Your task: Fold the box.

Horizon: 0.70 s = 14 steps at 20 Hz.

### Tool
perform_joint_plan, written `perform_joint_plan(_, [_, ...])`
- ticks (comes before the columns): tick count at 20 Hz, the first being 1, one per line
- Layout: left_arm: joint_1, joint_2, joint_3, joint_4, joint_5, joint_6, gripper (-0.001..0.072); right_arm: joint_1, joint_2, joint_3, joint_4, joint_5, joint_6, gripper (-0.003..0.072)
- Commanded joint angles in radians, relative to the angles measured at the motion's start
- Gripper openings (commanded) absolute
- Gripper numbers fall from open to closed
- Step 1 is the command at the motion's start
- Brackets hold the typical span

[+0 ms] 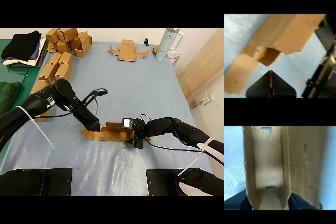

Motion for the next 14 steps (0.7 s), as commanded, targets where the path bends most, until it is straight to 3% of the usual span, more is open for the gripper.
perform_joint_plan(1, [-0.047, 0.0, -0.013, -0.153, 0.077, -0.055, 0.0012, 0.004, 0.0, -0.001, 0.001, -0.007, 0.0, 0.0575])
perform_joint_plan(4, [-0.046, -0.034, -0.013, -0.23, 0.243, -0.055, 0.0012, 0.004, 0.001, -0.001, 0.0, -0.014, 0.0, 0.0575])
perform_joint_plan(10, [-0.026, -0.091, -0.001, -0.237, 0.398, -0.06, 0.0012, 0.004, 0.001, -0.001, 0.001, -0.017, -0.01, 0.0575])
perform_joint_plan(14, [-0.008, -0.161, 0.0, -0.173, 0.396, -0.077, 0.0012, 0.003, 0.001, -0.001, 0.0, -0.017, -0.01, 0.0575])
